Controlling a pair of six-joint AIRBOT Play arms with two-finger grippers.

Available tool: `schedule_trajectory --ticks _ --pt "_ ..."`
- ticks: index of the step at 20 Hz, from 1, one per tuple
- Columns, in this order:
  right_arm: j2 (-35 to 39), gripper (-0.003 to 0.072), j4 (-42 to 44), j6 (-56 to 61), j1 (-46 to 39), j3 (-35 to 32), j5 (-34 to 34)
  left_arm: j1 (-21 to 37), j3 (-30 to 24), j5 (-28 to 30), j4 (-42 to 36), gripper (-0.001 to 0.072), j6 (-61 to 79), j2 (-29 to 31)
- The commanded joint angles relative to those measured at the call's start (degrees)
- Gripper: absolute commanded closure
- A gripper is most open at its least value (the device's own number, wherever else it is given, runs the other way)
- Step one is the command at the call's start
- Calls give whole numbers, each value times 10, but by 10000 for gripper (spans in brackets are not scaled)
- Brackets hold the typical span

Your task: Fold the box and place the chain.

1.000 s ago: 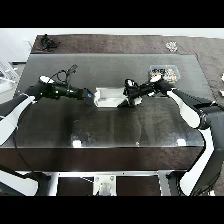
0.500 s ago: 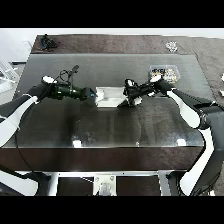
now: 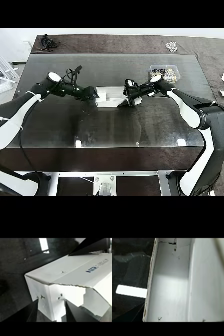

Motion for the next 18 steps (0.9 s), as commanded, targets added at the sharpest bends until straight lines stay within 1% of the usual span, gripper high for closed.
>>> schedule_trajectory --ticks 1,8,10,12,14,18 --pt "0 187 0 0 0 0 0 -7 22 -8 49 323 -64 0" --pt "0 187 0 0 0 0 0 -37 26 12 71 322 -118 0" --pt "0 187 0 0 0 0 0 -43 29 15 88 322 -134 0" --pt "0 187 0 0 0 0 0 -53 34 32 120 322 -156 0" --pt "0 187 0 0 0 0 0 -62 47 29 149 322 -184 0" --pt "0 187 0 0 0 0 0 -64 61 28 169 322 -205 0"
